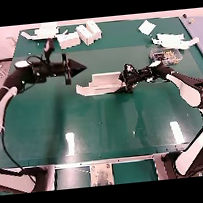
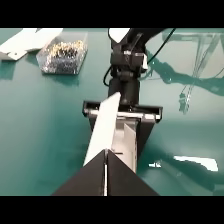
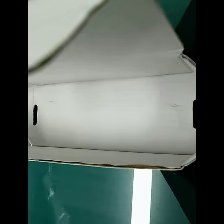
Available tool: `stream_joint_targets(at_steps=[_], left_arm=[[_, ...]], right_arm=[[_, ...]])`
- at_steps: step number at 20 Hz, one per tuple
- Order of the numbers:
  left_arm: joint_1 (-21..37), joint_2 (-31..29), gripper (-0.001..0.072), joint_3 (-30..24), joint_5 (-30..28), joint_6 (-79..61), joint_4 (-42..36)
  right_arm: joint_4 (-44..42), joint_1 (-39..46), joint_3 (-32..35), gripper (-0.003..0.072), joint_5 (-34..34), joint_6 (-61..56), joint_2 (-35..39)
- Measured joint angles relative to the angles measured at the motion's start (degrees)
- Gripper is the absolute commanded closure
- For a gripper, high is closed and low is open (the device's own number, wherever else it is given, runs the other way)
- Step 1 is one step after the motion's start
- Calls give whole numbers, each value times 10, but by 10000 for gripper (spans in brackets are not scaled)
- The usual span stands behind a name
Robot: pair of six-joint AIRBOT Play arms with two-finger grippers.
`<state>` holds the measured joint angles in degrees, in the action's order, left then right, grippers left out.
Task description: Fold the box and place the chain.
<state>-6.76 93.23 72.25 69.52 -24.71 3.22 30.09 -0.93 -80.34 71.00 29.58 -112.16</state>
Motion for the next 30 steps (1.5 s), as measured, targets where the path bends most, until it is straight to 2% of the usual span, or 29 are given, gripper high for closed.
stream_joint_targets(at_steps=[2, 5, 13, 19, 30], left_arm=[[-14, -5, 693, -37, -27, -30, -9], [-29, -3, 692, -65, -53, -54, -19], [-71, 48, 691, -74, -125, -105, -67], [-74, 97, 691, -3, -153, -99, -83], [-75, 187, 690, 133, -208, -12, -19]], right_arm=[[0, 0, 0, 123, 0, 0, 0], [0, 0, 0, 123, 0, 0, 0], [0, 0, 0, 123, 0, 0, 0], [0, 0, 0, 123, 0, 0, 0], [0, 0, 0, 123, 0, 0, 0]])
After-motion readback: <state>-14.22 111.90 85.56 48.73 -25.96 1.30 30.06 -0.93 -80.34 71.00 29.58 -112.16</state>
